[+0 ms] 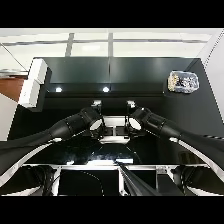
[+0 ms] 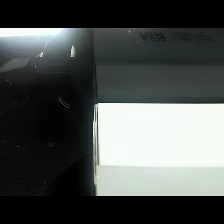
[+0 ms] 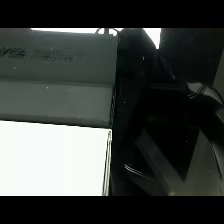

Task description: Fold the box and place the chain.

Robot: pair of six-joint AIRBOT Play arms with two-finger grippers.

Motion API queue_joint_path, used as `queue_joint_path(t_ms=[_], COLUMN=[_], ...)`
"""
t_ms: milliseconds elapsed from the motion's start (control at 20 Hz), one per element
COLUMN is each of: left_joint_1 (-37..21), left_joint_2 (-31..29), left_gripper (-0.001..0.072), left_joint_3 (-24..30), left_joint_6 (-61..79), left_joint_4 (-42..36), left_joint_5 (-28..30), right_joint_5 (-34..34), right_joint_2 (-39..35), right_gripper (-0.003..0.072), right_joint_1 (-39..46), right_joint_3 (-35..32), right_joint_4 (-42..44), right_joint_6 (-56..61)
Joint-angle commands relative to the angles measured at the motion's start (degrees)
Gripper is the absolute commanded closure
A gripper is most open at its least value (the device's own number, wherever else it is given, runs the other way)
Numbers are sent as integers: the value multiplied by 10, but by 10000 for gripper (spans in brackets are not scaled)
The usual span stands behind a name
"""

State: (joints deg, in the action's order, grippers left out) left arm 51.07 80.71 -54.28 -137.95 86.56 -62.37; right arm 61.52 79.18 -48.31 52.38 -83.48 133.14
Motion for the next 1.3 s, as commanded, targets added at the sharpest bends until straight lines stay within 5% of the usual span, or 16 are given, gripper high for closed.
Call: queue_joint_path(t_ms=[0,300,400,650,750,900,1250], left_joint_1=[0,0,0,0,0,0,0], left_joint_2=[0,0,0,0,0,0,0], left_gripper=[677,677,677,677,677,677,677], left_joint_3=[0,0,0,0,0,0,0], left_joint_6=[-1,-1,-1,-1,-1,-1,-1], left_joint_4=[-1,0,0,0,0,1,2], left_joint_5=[-4,-9,-9,-7,-7,-7,-7], right_joint_5=[2,4,4,4,7,15,43], right_joint_2=[0,0,0,0,0,-8,-81], right_gripper=[514,518,628,632,394,300,300], right_joint_1=[0,0,0,0,0,1,9], right_joint_3=[2,5,5,5,5,5,5], right_joint_4=[1,0,0,0,0,-9,-36], right_joint_6=[2,1,-5,-5,-5,-5,-45])
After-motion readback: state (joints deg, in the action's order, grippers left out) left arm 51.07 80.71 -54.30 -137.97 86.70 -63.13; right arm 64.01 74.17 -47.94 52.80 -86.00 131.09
